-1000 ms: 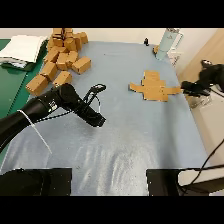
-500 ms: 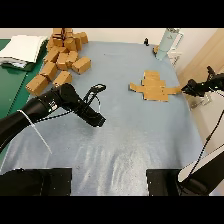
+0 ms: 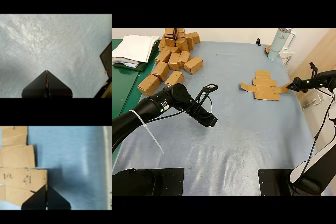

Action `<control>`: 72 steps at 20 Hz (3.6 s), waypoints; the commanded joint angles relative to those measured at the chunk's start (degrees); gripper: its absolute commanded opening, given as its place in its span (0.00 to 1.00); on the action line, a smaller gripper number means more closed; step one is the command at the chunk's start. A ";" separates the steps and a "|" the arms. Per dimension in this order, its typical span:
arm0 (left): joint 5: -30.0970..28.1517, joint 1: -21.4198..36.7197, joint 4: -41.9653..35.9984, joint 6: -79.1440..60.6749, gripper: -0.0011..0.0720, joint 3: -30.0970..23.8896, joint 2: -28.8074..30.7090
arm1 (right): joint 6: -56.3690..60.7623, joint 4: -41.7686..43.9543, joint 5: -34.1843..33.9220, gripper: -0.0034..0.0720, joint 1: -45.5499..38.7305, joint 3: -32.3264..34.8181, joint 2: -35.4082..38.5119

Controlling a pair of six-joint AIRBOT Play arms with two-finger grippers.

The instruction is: Fold the box.

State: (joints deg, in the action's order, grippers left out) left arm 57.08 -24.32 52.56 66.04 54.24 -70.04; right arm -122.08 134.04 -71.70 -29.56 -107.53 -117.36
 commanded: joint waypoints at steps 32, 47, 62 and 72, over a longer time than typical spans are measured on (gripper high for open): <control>-1.46 0.00 -0.31 0.00 0.03 -0.02 0.04 | 13.94 -13.18 8.35 0.37 22.80 69.81 55.49; -0.24 2.54 -9.68 -0.26 0.64 1.09 0.02 | -2.05 -0.20 -0.61 0.05 27.54 65.37 42.07; 10.95 20.70 -15.47 -3.76 0.64 2.05 -12.55 | -6.32 1.20 21.27 0.05 45.29 76.41 59.45; 10.99 17.94 -37.90 -23.15 0.64 2.32 -23.91 | -5.86 0.35 21.11 0.05 45.29 76.43 59.49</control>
State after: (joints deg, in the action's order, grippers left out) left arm 66.87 -5.96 21.50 49.28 56.49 -92.09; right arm -128.18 135.09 -50.70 15.68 -31.11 -57.93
